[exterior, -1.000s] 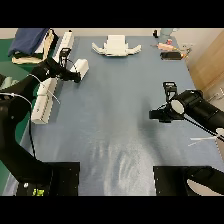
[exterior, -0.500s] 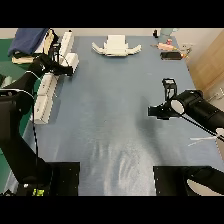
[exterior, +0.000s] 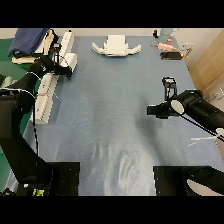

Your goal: Fold the box.

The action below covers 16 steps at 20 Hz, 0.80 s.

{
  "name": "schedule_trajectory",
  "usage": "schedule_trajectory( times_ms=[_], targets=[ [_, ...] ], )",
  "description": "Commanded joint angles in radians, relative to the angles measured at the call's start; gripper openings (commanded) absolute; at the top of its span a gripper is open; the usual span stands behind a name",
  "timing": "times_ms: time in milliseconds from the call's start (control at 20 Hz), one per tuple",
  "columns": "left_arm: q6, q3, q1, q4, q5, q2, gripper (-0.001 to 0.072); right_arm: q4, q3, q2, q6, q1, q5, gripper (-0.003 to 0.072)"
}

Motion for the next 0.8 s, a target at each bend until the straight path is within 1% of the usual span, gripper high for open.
schedule_trajectory(
  times_ms=[0, 350, 550, 750],
  targets=[
    [-0.001, 0.001, 0.000, -0.005, 0.015, -0.001, 0.0411, 0.000, 0.001, 0.000, 0.000, 0.000, -0.002, 0.0005],
    [-0.005, 0.001, 0.000, -0.010, 0.008, -0.008, 0.0411, 0.000, 0.001, 0.000, 0.000, 0.000, -0.002, 0.0005],
    [-0.013, 0.001, 0.004, -0.010, -0.046, -0.030, 0.0411, 0.000, 0.001, 0.000, 0.000, 0.000, -0.002, 0.0005],
    [-0.016, 0.000, 0.005, -0.010, -0.055, -0.045, 0.0413, 0.000, 0.001, 0.000, 0.000, 0.000, -0.001, 0.0005]
  ],
)
